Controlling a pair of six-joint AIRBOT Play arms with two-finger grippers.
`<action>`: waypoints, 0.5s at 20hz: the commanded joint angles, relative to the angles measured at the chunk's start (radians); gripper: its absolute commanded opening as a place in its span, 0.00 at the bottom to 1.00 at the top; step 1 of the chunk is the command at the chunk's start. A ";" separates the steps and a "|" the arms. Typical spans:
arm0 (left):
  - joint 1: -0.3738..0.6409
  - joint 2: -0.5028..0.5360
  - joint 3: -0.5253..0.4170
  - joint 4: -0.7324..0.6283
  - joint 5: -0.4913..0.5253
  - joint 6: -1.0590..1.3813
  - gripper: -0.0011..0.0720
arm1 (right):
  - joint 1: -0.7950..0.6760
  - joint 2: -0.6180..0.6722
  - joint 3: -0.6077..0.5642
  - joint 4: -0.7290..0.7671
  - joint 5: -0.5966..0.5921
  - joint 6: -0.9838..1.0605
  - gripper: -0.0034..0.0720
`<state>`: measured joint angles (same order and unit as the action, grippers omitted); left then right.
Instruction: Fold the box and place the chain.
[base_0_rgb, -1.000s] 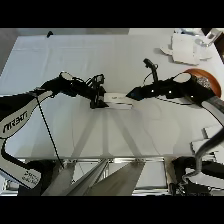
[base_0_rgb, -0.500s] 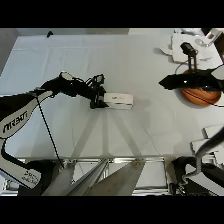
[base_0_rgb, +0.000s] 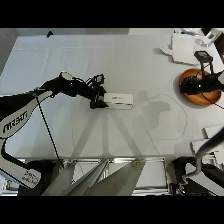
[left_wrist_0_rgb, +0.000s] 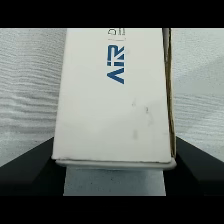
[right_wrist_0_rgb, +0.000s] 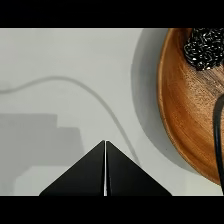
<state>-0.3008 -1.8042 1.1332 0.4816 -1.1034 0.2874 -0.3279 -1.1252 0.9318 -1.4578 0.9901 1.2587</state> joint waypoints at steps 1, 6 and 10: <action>0.000 0.000 0.000 -0.002 0.000 0.000 0.54 | -0.003 0.001 0.001 -0.048 0.004 0.027 0.06; 0.000 0.011 0.000 0.001 -0.020 0.000 0.03 | -0.003 0.001 0.001 -0.048 0.004 0.027 0.06; 0.000 0.106 0.001 0.005 -0.030 -0.042 0.03 | -0.003 0.001 0.001 -0.048 0.004 0.027 0.06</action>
<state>-0.3008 -1.7535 1.1332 0.4870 -1.1240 0.2779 -0.3302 -1.1248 0.9321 -1.5040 0.9939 1.2839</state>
